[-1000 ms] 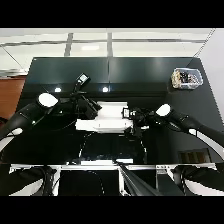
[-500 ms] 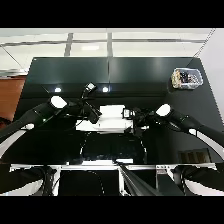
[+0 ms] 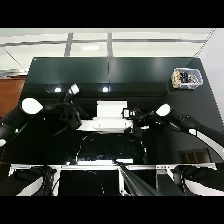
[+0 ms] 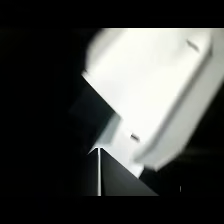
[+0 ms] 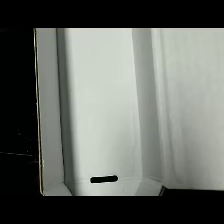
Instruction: Fold the box and place the chain.
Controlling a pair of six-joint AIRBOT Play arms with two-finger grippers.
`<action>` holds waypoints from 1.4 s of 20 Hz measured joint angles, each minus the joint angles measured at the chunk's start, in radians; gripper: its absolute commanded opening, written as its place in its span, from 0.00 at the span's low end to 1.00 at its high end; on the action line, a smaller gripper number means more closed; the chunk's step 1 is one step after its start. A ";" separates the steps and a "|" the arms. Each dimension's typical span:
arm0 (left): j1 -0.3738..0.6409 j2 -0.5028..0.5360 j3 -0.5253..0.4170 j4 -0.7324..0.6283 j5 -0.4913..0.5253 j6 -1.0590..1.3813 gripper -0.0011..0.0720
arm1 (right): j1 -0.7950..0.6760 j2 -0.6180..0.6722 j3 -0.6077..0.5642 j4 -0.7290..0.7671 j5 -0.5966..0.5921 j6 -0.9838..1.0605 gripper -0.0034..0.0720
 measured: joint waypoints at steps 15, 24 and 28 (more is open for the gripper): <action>-0.076 -0.178 -0.068 -0.117 0.113 0.531 0.96 | 0.000 0.000 0.000 0.000 0.000 0.000 0.67; -0.079 -0.211 -0.040 -0.182 0.034 0.578 0.31 | 0.000 0.000 0.000 0.000 0.000 0.000 0.67; -0.079 -0.217 -0.039 -0.220 0.038 0.585 0.31 | 0.000 0.000 0.000 0.000 -0.002 0.002 0.67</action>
